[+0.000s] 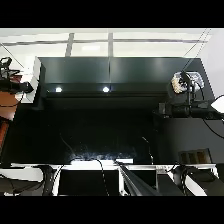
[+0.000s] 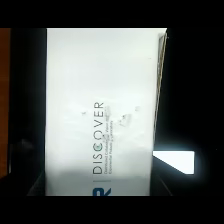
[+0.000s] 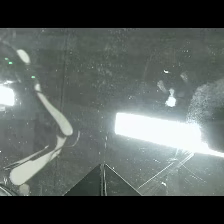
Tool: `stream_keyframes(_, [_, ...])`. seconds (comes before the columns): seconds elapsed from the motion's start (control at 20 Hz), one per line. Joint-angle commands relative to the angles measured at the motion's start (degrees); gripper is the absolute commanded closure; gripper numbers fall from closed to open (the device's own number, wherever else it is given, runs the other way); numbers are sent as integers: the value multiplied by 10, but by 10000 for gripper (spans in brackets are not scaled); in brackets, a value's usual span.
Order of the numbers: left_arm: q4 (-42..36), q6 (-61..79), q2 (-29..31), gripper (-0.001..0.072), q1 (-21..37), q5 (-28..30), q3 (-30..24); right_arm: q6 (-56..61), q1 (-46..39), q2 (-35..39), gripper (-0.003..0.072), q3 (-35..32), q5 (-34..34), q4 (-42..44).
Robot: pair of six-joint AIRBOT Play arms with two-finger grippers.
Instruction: Fold the box and place the chain.
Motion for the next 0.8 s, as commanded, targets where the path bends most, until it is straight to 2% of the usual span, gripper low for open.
stream_keyframes(0.0, [-3,17,-18,677,-3,26,4,0,0,0,664,0,-2,0])
stream_keyframes(0.75, [-18,11,-32,677,15,26,10,9,0,0,664,0,-5,-1])
